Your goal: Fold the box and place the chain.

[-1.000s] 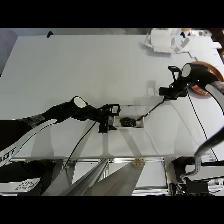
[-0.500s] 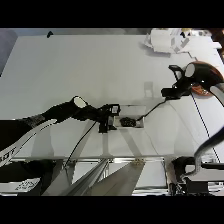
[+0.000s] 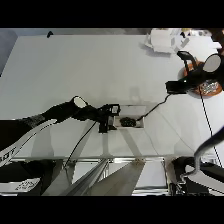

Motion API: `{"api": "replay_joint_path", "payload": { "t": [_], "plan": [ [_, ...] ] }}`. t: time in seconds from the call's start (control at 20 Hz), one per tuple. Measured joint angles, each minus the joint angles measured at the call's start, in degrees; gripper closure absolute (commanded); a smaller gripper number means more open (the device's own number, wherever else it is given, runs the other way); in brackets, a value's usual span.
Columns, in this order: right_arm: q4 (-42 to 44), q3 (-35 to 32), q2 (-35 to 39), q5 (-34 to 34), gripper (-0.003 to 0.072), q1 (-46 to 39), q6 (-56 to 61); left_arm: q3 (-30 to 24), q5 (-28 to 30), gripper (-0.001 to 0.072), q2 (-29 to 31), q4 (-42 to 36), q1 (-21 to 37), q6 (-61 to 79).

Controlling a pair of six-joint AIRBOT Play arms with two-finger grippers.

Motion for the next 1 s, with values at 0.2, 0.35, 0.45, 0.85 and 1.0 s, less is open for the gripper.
{"api": "replay_joint_path", "payload": {
  "t": [0.2, 0.35, 0.45, 0.85, 1.0],
  "plan": [
    [-0.96, -2.4, -1.49, -1.99, 0.0374, -0.02, 0.37, 0.0, 0.0, 0.0565, 0.0, 0.0, 0.0, -0.02],
    [-2.1, -4.55, -3.85, -5.25, 0.0372, -0.07, 1.14, 0.0, 0.0, 0.0565, 0.0, 0.0, 0.0, 0.0],
    [-2.84, -5.27, -5.81, -6.88, 0.0373, -0.07, 1.9, 0.0, 0.0, 0.0565, 0.0, 0.0, 0.0, -0.02],
    [-6.12, -6.03, -10.75, -11.85, 0.0402, -0.07, 6.88, 0.0, 0.0, 0.0565, 0.0, 0.0, 0.0, -0.02],
    [-6.38, -6.05, -12.31, -12.37, 0.051, -0.07, 7.41, 0.0, 0.0, 0.0565, 0.0, 0.0, 0.0, -0.02]
  ]
}}
